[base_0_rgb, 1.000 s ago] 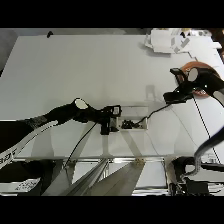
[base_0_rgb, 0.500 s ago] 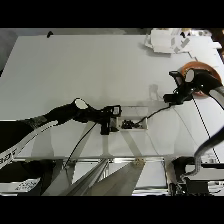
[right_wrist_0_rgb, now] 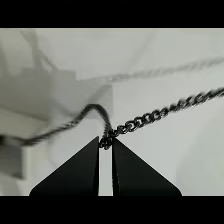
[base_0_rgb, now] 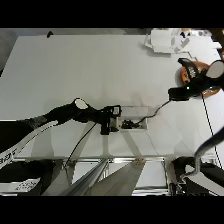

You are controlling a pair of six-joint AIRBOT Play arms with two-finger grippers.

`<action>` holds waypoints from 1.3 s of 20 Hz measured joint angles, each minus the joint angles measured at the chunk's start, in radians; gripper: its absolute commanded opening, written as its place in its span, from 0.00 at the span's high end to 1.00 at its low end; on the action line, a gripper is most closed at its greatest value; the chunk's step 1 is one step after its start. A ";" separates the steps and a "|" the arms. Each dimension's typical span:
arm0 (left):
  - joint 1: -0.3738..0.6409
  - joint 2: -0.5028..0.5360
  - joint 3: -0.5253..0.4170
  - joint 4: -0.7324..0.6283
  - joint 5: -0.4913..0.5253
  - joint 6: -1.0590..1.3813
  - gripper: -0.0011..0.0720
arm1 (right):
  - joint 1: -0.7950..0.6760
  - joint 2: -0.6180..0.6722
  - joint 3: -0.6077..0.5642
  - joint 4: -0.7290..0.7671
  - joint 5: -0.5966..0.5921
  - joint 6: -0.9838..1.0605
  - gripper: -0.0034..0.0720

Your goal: Fold the box and place the chain.

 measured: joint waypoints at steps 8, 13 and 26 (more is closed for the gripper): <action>0.000 0.000 0.000 0.000 -0.002 0.000 0.79 | 0.167 0.354 0.000 0.208 0.065 -0.039 0.93; 0.000 0.000 0.000 0.000 -0.004 0.000 0.79 | 0.301 0.439 -0.006 0.267 0.032 -0.040 0.93; 0.000 0.000 0.000 0.000 -0.004 0.000 0.79 | 0.409 0.303 -0.353 0.277 -0.319 -0.112 0.79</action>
